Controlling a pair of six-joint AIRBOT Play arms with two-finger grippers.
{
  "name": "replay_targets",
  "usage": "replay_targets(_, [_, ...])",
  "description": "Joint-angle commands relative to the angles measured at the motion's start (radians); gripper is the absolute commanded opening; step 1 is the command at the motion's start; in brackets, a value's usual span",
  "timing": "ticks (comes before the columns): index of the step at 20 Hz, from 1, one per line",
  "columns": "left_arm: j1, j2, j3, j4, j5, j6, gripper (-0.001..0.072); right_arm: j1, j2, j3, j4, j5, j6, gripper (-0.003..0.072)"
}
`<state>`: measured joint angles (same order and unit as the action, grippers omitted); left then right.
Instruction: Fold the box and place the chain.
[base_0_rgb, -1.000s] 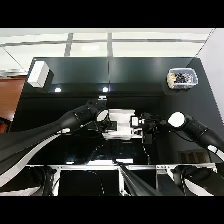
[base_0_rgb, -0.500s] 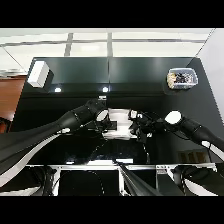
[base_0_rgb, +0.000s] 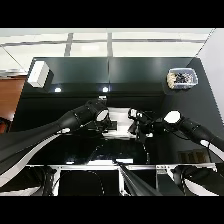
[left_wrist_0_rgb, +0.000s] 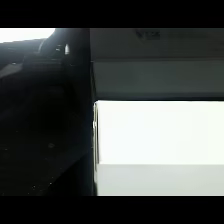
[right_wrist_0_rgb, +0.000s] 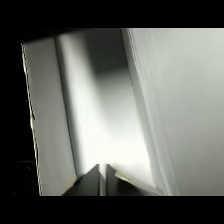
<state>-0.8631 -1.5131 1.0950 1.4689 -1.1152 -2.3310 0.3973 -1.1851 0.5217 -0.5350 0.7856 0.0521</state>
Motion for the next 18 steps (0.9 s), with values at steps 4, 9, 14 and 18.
replay_targets(4, [0.0, 0.0, 0.0, -0.015, -0.004, 0.0, 0.0026, -0.144, 0.077, 0.053, -0.085, 0.21, 0.536, 0.001])
replay_targets(9, [0.0, 0.0, 0.0, -0.016, -0.019, 0.0, 0.0025, -0.599, 0.196, 0.057, -0.153, 0.225, 0.969, 0.0011])
replay_targets(14, [0.001, 0.0, 0.0, -0.015, -0.023, 0.0, 0.0026, -0.756, 0.195, -0.026, -0.36, 0.233, 1.336, 0.0011])
replay_targets(18, [0.001, 0.0, 0.0, -0.015, -0.023, 0.0, 0.0026, -0.619, 0.154, -0.126, -0.308, 0.254, 1.308, 0.0011])
